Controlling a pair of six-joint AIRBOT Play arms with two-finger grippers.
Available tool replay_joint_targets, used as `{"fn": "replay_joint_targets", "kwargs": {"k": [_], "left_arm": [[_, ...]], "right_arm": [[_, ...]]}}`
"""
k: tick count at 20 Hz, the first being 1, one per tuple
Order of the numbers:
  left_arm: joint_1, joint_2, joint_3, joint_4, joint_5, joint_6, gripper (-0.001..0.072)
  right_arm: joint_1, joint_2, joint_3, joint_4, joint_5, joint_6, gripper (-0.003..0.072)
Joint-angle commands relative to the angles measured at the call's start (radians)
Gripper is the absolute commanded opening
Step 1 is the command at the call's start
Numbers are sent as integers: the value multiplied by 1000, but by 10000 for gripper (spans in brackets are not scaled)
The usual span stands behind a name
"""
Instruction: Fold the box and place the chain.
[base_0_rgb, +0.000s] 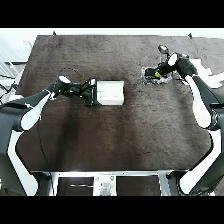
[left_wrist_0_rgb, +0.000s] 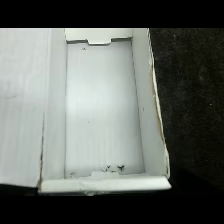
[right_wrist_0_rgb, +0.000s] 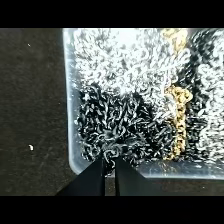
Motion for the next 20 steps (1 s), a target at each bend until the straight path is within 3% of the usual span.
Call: {"fn": "replay_joint_targets", "kwargs": {"k": [1, 6, 13, 20], "left_arm": [[0, 0, 0, 0, 0, 1, 623], [0, 0, 0, 0, 0, 0, 623], [0, 0, 0, 0, 0, 0, 623], [0, 0, 0, 0, 0, 0, 623]], "right_arm": [[0, 43, 6, -7, 18, -3, 14], [3, 158, 6, -6, 30, -41, 13], [49, 421, 6, -6, 29, -119, 13], [199, 668, 6, -7, 29, -194, 12]]}}
